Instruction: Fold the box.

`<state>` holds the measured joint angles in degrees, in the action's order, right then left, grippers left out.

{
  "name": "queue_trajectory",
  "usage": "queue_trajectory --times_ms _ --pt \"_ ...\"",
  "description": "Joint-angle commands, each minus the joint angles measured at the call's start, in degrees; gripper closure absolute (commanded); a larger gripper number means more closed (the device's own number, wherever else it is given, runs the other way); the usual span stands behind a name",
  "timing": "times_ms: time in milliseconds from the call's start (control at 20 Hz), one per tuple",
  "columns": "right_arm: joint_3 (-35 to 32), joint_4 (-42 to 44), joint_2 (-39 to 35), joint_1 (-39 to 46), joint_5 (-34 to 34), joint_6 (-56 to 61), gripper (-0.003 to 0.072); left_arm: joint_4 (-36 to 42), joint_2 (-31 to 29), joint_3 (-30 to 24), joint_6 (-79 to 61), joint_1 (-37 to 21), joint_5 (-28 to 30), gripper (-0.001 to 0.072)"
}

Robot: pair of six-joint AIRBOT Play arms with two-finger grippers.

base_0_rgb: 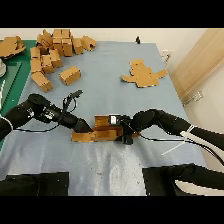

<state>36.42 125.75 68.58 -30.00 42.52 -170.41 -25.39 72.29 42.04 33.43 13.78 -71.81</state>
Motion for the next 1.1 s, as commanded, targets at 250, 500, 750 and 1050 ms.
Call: queue_trajectory --times_ms 250,500,750,1050 --pt "-0.02 -0.02 0.04 0.0 -0.02 0.0 0.0091 2.23 -0.02 0.02 8.68 10.62 -1.38 0.0699" --pt "-0.02 0.0 0.04 0.0 -0.02 0.0 0.0089 3.21 -0.02 0.02 10.78 13.14 4.68 0.0699" --pt "-0.02 0.0 0.04 0.0 -0.04 0.0 0.0088 5.84 0.28 0.02 10.73 17.33 12.9 0.0699" --pt "-0.02 0.02 0.04 0.0 -0.02 0.0 0.0089 6.1 2.32 0.02 11.1 18.4 16.83 0.0699"
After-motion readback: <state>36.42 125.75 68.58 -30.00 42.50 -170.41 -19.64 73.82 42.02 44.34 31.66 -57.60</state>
